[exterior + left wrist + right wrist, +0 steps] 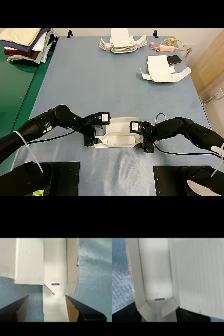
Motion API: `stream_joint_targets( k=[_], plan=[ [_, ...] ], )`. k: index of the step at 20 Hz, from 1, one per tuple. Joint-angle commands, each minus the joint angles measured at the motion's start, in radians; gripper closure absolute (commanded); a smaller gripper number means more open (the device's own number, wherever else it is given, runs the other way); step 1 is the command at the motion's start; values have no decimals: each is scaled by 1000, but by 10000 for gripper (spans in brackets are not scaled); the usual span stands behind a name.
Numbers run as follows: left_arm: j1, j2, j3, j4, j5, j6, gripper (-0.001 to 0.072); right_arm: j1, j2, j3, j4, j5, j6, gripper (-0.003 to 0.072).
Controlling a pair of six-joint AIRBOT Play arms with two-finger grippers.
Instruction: Fold the box.
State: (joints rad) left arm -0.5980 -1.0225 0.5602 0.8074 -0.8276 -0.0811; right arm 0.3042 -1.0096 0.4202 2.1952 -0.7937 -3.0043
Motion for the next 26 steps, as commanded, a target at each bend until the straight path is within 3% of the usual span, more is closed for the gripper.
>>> stream_joint_targets(
  k=[1,6,7,8,13,14,17,18,25,26],
  plan=[
    [6,-12,-1,59,-27,21,15,1,0,0,0,0,0,247],
    [30,-10,0,64,-40,20,19,1,0,0,0,0,0,247],
    [19,-10,0,52,-55,20,112,1,0,0,0,0,0,246],
    [0,-11,-1,37,-75,22,141,1,0,0,0,0,0,247],
    [-61,-13,-1,-50,3,21,150,1,0,0,0,0,0,247],
    [-68,-19,-1,-68,9,18,313,1,0,0,0,0,0,247],
    [-82,-53,-2,-80,9,13,411,1,0,0,0,0,0,247],
    [-82,-65,-2,-92,10,13,562,1,0,0,0,0,0,247],
    [-101,-80,-2,-158,83,14,561,1,0,0,0,0,0,247],
    [-101,-80,-2,-158,76,14,521,1,0,0,0,0,0,246]
  ],
)
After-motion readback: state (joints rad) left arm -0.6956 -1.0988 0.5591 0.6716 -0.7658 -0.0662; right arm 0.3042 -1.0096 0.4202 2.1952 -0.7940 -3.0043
